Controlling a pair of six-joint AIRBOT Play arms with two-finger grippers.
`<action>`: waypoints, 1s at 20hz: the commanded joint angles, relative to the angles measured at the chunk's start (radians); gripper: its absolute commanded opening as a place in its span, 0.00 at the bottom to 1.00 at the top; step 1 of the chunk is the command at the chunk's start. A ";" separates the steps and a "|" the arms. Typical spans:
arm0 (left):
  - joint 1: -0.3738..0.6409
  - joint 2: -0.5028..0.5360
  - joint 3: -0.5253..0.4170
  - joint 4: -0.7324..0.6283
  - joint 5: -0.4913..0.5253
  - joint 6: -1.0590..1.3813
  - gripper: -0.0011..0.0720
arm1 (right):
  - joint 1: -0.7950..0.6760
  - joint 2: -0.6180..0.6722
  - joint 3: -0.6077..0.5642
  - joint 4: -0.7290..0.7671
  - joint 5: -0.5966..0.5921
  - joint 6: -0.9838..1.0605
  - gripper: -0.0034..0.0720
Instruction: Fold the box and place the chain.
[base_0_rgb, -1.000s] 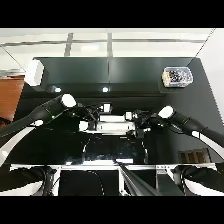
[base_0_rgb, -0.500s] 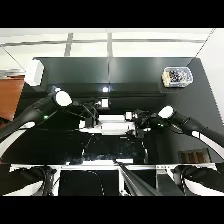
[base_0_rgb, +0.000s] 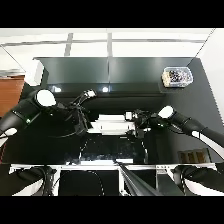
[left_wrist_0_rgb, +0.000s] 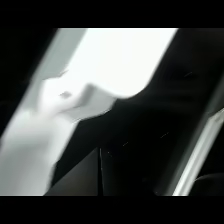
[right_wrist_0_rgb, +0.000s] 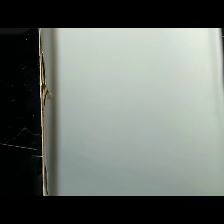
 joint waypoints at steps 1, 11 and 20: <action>-0.003 -0.021 -0.085 -0.454 0.180 0.096 0.05 | 0.000 0.000 0.000 0.001 0.001 0.000 0.29; -0.003 -0.257 0.011 -0.231 0.374 0.029 0.05 | 0.000 0.000 0.000 0.001 0.001 0.000 0.29; 0.079 -0.196 0.125 -0.077 0.308 0.039 0.04 | 0.000 0.000 0.000 0.001 0.001 0.000 0.29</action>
